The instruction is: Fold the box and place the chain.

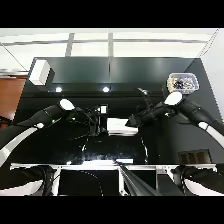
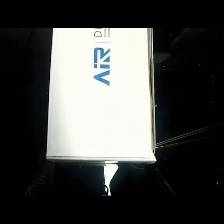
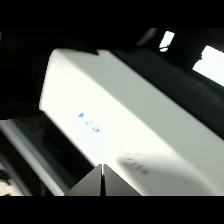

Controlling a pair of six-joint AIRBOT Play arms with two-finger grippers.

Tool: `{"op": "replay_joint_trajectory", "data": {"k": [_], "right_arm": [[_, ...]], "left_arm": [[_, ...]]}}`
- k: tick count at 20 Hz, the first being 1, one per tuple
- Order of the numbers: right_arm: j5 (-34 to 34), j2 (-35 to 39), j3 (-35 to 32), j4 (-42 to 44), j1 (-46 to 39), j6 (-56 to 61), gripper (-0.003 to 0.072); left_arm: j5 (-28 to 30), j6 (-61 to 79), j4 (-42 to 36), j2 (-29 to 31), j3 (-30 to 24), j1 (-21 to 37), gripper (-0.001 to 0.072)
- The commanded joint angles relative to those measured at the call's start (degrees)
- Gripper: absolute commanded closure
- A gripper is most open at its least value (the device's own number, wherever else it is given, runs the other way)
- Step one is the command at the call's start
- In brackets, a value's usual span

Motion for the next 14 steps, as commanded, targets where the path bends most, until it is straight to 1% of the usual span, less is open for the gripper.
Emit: {"op": "replay_joint_trajectory", "data": {"k": [1,2,3,4,5,7,9,10,12,13,14], "right_arm": [[13.9,5.8,4.2,0.3,-6.3,2.5,0.0677],[15.4,9.1,4.6,-0.2,-9.7,3.4,0.0678],[16.0,12.8,4.6,-1.4,-13.2,4.7,0.0678],[16.4,16.0,4.6,-3.2,-16.4,5.7,0.0677],[16.8,19.0,4.6,-5.1,-19.5,6.6,0.0677],[18.4,23.8,4.6,-7.8,-25.1,6.8,0.0677],[18.4,26.7,4.6,-9.2,-28.7,6.7,0.0677],[17.9,27.4,4.6,-9.2,-29.4,6.7,0.0677],[15.5,27.5,4.5,-10.0,-29.3,6.7,0.0677],[13.7,27.5,4.4,-10.1,-29.4,6.7,0.0677],[12.0,27.5,4.4,-10.2,-29.4,6.6,0.0677]], "left_arm": [[-1.0,0.1,-0.1,0.0,0.1,0.1,0.0377],[-2.0,-0.1,0.2,0.2,0.2,0.1,0.0363],[-2.6,-0.3,0.9,0.8,0.3,0.2,0.0211],[-2.7,-2.6,1.2,1.6,0.4,0.3,-0.0011],[-3.1,-6.0,2.6,2.6,0.8,0.5,-0.0008],[-5.6,-11.5,10.8,5.2,2.2,1.3,-0.0008],[-8.3,-17.7,17.4,8.7,3.1,2.3,-0.0008],[-9.6,-20.0,18.2,10.5,3.7,2.7,-0.0008],[-10.8,-23.3,16.9,13.5,5.2,2.4,-0.0007],[-10.2,-27.0,16.6,14.1,6.5,1.4,-0.0005],[-8.3,-32.1,16.7,14.0,8.0,-0.2,-0.0006]]}}
